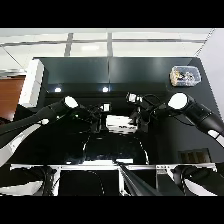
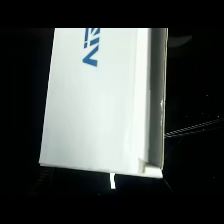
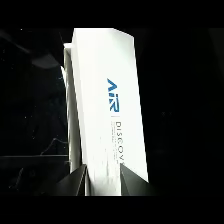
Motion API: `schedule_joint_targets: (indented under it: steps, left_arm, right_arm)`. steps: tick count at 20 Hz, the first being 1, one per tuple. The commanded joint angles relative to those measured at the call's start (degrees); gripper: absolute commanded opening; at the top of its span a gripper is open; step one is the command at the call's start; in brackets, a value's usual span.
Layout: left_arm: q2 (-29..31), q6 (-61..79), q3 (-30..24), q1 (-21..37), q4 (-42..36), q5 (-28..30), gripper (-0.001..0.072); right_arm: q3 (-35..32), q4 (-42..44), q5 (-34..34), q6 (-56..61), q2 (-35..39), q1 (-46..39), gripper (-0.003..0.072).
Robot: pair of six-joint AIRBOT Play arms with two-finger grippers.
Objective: Fold the box and place the chain.
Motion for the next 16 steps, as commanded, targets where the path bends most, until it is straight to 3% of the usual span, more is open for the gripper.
schedule_joint_targets:
  steps: [1, 16]
  left_arm:
    - [-0.04, 0.07, 0.04, -0.02, 0.02, -0.04, 0.0354]
    - [-0.04, 0.07, 0.04, 0.00, 0.02, -0.04, 0.0354]
  right_arm:
    - [0.07, -0.02, -0.70, 0.15, -0.04, 0.07, 0.0227]
    - [0.07, -0.28, 2.47, 0.15, -0.98, 0.04, 0.0228]
